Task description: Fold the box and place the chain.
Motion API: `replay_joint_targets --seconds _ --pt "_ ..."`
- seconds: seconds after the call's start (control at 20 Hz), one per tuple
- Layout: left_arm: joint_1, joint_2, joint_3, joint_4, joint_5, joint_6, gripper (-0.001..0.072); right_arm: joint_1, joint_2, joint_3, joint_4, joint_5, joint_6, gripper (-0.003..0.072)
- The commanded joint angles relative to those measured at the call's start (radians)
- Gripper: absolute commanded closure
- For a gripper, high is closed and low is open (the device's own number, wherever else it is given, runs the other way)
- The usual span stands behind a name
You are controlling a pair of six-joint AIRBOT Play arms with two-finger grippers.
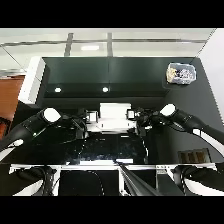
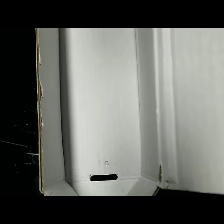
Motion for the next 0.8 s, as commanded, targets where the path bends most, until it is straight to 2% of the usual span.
replay_joint_targets --seconds 0.0,0.05,0.15,0.25,0.35,0.45,0.5,0.6,0.75 --pt "-0.02 -0.002 0.003 -0.025 0.068 -0.008 0.0004 0.0 -0.001 0.0 0.0 0.0 0.0 0.02" --pt "-0.02 -0.002 0.003 -0.064 0.068 -0.007 0.0007 0.0 -0.001 0.0 0.0 0.0 0.0 0.02" --pt "-0.02 -0.002 0.003 -0.11 0.068 0.0 0.0071 0.0 -0.001 0.0 0.0 0.0 0.0 0.02" --pt "-0.019 -0.002 0.003 -0.117 0.046 -0.001 0.0216 0.0 -0.001 0.0 0.0 0.0 0.0 0.02" --pt "-0.019 -0.002 0.003 -0.117 0.01 -0.001 0.0267 0.0 -0.001 0.0 0.0 0.0 0.001 0.02" --pt "-0.02 -0.002 0.003 -0.128 0.012 0.0 0.0453 0.0 -0.001 0.0 0.0 0.0 0.0 0.02" --pt "-0.02 -0.002 0.003 -0.141 0.029 0.0 0.0486 0.0 -0.001 0.0 0.0 0.0 0.0 0.02" --pt "-0.02 -0.006 0.003 -0.191 0.049 -0.001 0.0488 0.0 -0.001 0.0 0.0 0.0 0.0 0.02" --pt "-0.03 -0.053 0.004 -0.295 0.022 0.008 0.0492 0.0 -0.001 0.0 0.0 0.0 0.0 0.02"
